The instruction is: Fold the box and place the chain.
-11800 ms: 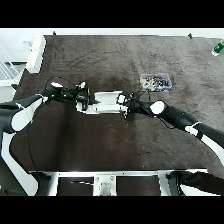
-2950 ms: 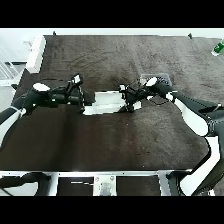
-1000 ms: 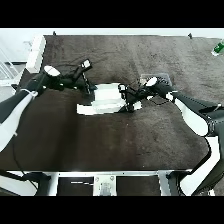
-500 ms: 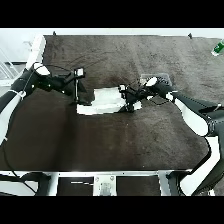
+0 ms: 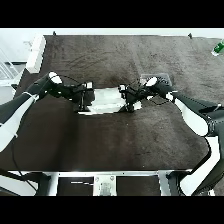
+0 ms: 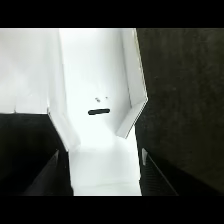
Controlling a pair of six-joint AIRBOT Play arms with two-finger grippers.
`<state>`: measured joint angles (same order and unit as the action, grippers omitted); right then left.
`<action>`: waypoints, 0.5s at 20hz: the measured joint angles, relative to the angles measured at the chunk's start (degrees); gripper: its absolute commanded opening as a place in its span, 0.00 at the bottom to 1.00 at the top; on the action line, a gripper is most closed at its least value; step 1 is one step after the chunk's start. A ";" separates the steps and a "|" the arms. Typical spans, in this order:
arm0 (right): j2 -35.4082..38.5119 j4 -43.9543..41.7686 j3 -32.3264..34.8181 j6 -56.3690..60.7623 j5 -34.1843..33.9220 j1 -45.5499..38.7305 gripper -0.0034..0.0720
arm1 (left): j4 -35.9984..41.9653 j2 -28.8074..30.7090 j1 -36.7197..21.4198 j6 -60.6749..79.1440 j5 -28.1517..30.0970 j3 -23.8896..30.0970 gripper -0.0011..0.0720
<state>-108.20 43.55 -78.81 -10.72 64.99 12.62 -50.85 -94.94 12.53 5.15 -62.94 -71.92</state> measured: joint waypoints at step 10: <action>0.00 0.02 0.00 0.00 0.00 0.00 0.70 | -0.72 -0.50 2.84 -2.91 4.63 0.02 0.67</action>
<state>-108.20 43.57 -78.81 -10.72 64.99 12.62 -51.57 -95.44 15.38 2.24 -58.30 -71.90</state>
